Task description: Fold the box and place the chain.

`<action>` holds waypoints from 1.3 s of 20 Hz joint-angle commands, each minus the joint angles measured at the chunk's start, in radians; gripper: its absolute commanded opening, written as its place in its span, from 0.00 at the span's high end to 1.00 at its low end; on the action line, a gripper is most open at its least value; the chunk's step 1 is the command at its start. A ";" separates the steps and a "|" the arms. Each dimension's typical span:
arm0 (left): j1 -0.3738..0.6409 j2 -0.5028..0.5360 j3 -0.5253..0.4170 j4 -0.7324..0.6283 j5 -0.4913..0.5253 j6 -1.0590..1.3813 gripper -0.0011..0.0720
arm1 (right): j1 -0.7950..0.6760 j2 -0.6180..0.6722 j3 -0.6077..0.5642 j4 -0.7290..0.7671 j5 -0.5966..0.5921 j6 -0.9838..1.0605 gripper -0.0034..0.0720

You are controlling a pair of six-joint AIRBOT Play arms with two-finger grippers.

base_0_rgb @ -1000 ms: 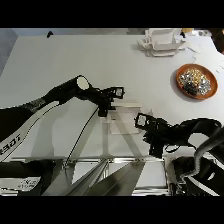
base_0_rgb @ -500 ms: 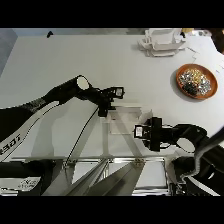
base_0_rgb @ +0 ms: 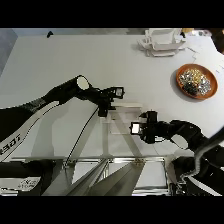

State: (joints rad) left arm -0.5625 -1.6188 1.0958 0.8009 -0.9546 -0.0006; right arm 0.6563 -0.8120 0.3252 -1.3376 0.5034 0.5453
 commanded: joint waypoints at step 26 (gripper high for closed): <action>0.000 0.000 -0.001 0.000 0.000 0.000 0.97 | 0.060 -0.003 -0.059 -0.024 -0.141 0.003 0.16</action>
State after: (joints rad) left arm -0.5625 -1.6188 1.0958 0.8009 -0.9546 -0.0010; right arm 0.7155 -0.8143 0.2661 -1.3586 0.3733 0.5480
